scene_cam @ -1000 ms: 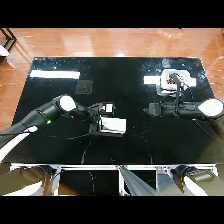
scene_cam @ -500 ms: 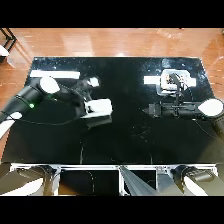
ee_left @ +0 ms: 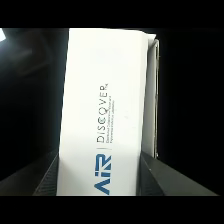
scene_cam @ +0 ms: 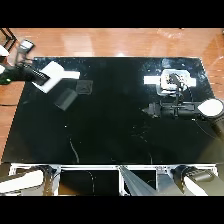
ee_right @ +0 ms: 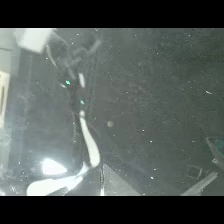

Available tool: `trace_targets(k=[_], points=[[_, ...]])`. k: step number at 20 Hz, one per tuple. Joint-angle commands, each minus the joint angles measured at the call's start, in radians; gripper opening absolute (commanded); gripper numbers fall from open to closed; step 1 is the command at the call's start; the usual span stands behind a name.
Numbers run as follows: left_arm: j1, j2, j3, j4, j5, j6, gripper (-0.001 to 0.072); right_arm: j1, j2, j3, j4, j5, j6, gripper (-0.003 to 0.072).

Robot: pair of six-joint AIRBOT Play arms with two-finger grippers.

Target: Fold the box and place the chain.

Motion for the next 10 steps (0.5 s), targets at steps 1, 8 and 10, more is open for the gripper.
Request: trace_targets(k=[1, 8, 10], points=[[0.135, -0.166, 0.194, -0.005, 0.025, -0.100, 0.0248, 0.025, 0.000, 0.000, 0.007, -0.016, 0.004, 0.0023], [0.162, -0.509, 0.515, -0.005, -0.039, -0.167, 0.0260, 0.035, 0.000, 0.000, 0.045, -0.076, 0.005, 0.0023], [0.149, -0.546, 0.533, -0.009, -0.043, -0.167, 0.0261, 0.036, 0.000, 0.000, 0.052, -0.097, 0.018, 0.0023]])
